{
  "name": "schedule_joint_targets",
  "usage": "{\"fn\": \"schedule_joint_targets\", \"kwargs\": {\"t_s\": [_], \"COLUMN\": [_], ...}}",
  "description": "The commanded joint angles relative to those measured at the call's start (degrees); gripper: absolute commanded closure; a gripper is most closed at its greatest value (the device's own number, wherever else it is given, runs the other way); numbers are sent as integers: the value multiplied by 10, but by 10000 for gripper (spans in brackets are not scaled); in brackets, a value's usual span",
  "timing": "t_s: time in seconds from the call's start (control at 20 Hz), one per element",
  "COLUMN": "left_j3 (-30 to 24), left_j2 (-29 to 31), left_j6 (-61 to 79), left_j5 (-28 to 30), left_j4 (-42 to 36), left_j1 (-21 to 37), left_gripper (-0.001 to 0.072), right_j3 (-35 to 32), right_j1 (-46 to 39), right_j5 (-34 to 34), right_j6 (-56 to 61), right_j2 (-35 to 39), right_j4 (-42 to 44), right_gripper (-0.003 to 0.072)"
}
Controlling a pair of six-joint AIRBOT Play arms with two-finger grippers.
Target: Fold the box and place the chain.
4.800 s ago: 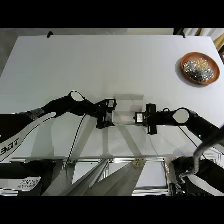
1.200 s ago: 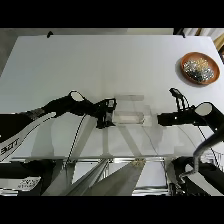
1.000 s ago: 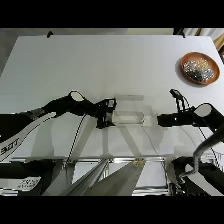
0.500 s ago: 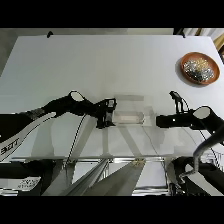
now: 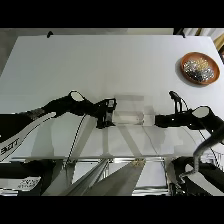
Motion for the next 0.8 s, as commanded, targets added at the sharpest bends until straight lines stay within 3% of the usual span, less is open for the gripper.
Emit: {"fn": "schedule_joint_targets", "kwargs": {"t_s": [0.0, 0.3, 0.4, 0.5, 0.55, 0.75], "left_j3": [0, 0, 0, 0, 0, 0], "left_j2": [0, 0, 0, 0, 0, 0], "left_j6": [0, 0, 0, 0, 0, 0], "left_j5": [0, 0, 0, 0, 0, 0], "left_j4": [0, 0, 0, 0, 0, 0], "left_j1": [0, 0, 0, 0, 0, 0], "left_gripper": [502, 502, 502, 502, 502, 502], "right_j3": [0, 0, 0, 0, 0, 0], "right_j1": [0, 0, 0, 0, 0, 0], "right_j5": [3, 26, 39, 56, 63, 78], "right_j6": [-41, -66, -66, -66, -66, -66], "right_j2": [-2, 24, 30, 35, 37, 44], "right_j4": [74, 91, 91, 91, 91, 94], "right_gripper": [669, 664, 543, 531, 488, 472]}}
